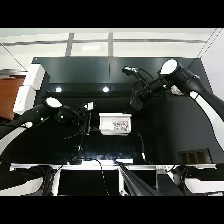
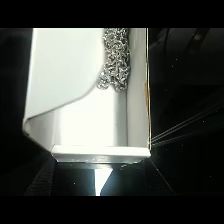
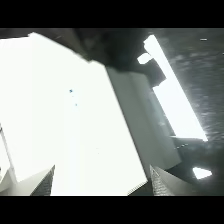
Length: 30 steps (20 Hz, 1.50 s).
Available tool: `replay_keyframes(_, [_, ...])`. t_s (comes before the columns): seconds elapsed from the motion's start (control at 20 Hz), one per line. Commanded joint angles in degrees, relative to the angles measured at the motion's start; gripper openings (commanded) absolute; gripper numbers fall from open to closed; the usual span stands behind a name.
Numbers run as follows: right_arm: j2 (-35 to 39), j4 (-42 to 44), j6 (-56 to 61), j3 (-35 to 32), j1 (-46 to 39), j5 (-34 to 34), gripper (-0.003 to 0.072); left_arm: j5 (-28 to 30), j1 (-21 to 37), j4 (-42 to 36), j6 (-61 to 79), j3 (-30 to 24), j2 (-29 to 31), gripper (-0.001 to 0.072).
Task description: Fold the box and place the chain.
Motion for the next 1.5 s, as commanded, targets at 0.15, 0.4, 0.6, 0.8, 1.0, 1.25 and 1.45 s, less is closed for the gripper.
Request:
replay_keyframes(0.15, [-0.1,0.3,-6.1,0.8,1.9,3.5,0.072,0.0,0.0,0.0,0.0,0.0,0.0,0.0465])
replay_keyframes(0.4, [-0.1,0.1,-8.2,0.8,3.7,3.6,0.072,0.0,0.0,0.0,0.0,0.0,0.0,0.0465])
replay_keyframes(0.6, [-0.1,0.1,-8.2,0.8,3.8,4.8,0.072,0.0,0.0,0.0,0.0,0.0,0.0,0.0465])
replay_keyframes(0.8, [0.0,-4.7,-8.1,0.8,4.9,4.9,0.072,0.0,0.0,0.0,0.0,0.0,0.0,0.0465])
replay_keyframes(1.0, [0.0,-6.6,-8.0,1.4,5.4,2.8,0.072,0.0,0.0,0.0,0.0,0.0,0.0,0.0465])
replay_keyframes(1.25, [0.0,-6.6,2.6,12.1,4.7,4.9,0.072,0.0,0.0,0.0,0.0,0.0,0.0,0.0465])
replay_keyframes(1.45, [-2.7,2.7,3.5,12.9,0.6,6.1,0.072,0.0,0.0,0.0,0.0,0.0,0.0,0.0464])
